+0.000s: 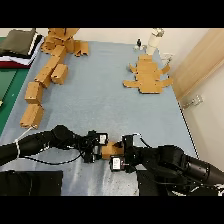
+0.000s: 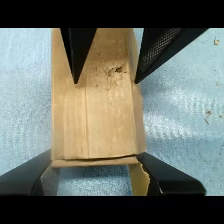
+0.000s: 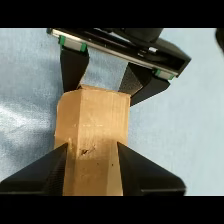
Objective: Fold the box.
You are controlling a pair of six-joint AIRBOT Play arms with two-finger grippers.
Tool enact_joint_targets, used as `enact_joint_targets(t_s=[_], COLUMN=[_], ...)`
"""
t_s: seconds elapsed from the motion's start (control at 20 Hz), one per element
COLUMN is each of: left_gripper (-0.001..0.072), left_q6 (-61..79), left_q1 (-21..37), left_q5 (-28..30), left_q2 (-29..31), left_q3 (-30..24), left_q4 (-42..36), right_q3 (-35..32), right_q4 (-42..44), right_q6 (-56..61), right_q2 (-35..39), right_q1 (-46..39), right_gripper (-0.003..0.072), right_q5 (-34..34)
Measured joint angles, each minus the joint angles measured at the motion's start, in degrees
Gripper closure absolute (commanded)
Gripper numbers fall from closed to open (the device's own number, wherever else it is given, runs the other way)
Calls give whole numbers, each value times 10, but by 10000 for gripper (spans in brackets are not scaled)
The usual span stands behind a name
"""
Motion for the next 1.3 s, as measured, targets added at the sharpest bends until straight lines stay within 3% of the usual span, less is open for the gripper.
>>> enact_joint_targets(t_s=[0.15,0.25,0.45,1.3], left_gripper=[177,177,177,177], left_q6=[-1,-2,-2,0], left_q1=[0,0,0,0], left_q5=[0,2,3,-2], left_q2=[0,0,0,0], left_q3=[0,0,0,0], left_q4=[0,-1,-1,0], right_q3=[0,1,6,9], right_q4=[-19,-32,-47,-95], right_q6=[-6,-9,-10,-9], right_q2=[0,0,0,35], right_q1=[1,1,1,17], right_gripper=[257,317,367,387], right_q5=[2,3,3,14])
